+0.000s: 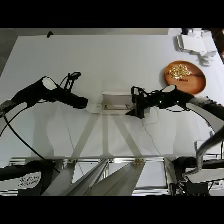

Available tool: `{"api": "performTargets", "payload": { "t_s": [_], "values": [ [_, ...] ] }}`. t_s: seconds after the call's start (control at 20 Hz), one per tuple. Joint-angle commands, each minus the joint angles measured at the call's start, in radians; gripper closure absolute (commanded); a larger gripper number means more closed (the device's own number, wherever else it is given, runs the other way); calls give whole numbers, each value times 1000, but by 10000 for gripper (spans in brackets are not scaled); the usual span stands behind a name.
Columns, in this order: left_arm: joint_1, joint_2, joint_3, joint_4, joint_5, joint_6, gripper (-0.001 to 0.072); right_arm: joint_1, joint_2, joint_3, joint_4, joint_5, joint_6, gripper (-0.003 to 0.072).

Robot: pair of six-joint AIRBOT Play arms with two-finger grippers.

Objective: Fold the box and place the chain.

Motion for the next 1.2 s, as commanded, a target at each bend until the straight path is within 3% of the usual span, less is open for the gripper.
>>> {"api": "performTargets", "payload": {
  "t_s": [0.0, 0.45, 0.5, 0.55, 0.6, 1.0, 1.1, 1.15],
  "values": [
    [-24, -24, -3, -98, 7, -3, 702, 0, 1, 0, 0, 0, 0, 143],
    [-31, -18, -3, -247, -12, 35, 684, 0, 1, 0, 0, 0, 0, 143],
    [-31, -15, -3, -260, -15, 49, 605, 0, 1, 0, 0, 0, 0, 143],
    [-31, -11, -3, -269, -17, 50, 468, 0, 1, 0, 0, 0, 0, 143],
    [-31, -6, -3, -269, -18, 50, 420, 0, 1, 0, 0, 0, 0, 143],
    [-30, -1, -3, -335, -56, 126, 403, 0, 1, 0, 0, 0, 0, 143],
    [-31, -1, -3, -405, -58, 167, 296, 0, 1, 0, 0, 0, 0, 143],
    [-31, -2, -3, -443, -60, 185, 278, 0, 1, 0, 0, 0, 0, 143]
  ]
}}
